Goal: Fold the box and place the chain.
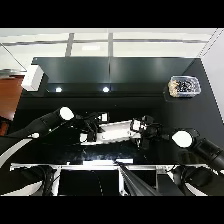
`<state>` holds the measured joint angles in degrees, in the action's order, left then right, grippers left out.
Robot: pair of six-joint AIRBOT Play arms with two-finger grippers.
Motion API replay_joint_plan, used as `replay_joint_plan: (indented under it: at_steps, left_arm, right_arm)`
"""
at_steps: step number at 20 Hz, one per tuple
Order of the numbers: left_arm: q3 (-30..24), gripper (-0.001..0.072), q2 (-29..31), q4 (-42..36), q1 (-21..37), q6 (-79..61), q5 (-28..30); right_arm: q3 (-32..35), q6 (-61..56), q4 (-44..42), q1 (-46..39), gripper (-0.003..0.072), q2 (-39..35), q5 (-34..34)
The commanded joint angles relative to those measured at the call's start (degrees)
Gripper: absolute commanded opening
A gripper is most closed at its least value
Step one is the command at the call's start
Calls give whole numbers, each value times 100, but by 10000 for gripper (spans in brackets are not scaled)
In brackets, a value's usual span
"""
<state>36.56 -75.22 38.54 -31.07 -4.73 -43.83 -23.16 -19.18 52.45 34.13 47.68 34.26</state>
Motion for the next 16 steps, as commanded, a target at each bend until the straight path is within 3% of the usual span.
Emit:
replay_joint_plan:
  at_steps: [1,7,10,12,16]
  left_arm:
    - [4,26,-4,2,0,0,-7]
    - [4,26,-4,22,0,0,-13]
    - [4,26,-4,22,2,0,-13]
    - [4,26,-4,22,2,0,-7]
    - [4,26,-4,22,2,0,-9]
  right_arm:
    - [-4,498,-249,-22,708,181,35]
    - [-227,1445,-909,-109,708,732,74]
    - [-254,2192,-1779,-282,708,876,640]
    - [-254,2277,-1851,-299,708,1010,964]
    - [-254,2267,-1853,-308,708,1060,848]
